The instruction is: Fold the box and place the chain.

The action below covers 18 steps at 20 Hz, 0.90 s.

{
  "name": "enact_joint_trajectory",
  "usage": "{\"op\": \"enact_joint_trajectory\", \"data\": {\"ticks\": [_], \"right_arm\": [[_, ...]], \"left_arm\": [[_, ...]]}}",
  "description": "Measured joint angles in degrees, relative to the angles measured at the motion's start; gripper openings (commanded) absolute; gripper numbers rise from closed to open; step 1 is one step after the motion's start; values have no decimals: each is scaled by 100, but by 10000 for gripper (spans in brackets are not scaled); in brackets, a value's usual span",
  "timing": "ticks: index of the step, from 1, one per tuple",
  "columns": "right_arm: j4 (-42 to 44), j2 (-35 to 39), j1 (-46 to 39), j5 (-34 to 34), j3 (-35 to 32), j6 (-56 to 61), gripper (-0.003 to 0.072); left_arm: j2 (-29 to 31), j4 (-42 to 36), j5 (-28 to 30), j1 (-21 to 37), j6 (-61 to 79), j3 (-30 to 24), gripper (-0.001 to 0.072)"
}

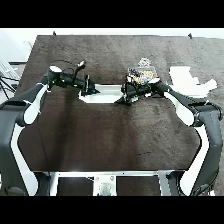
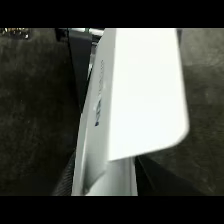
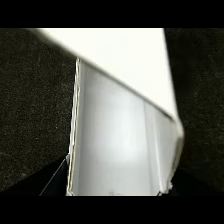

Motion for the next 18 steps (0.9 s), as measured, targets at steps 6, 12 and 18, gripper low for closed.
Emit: {"op": "enact_joint_trajectory", "data": {"ticks": [6, 12, 18], "right_arm": [[2, 0, 0, 0, 0, 0, 506], [2, 0, 2, 2, 0, 0, 506], [2, 0, 0, 2, 0, 0, 507]], "left_arm": [[9, -129, -1390, 472, -92, 817, 16], [649, -186, -2052, 535, -461, 1091, 14], [2083, 170, -990, 223, -13, -413, 14]]}}
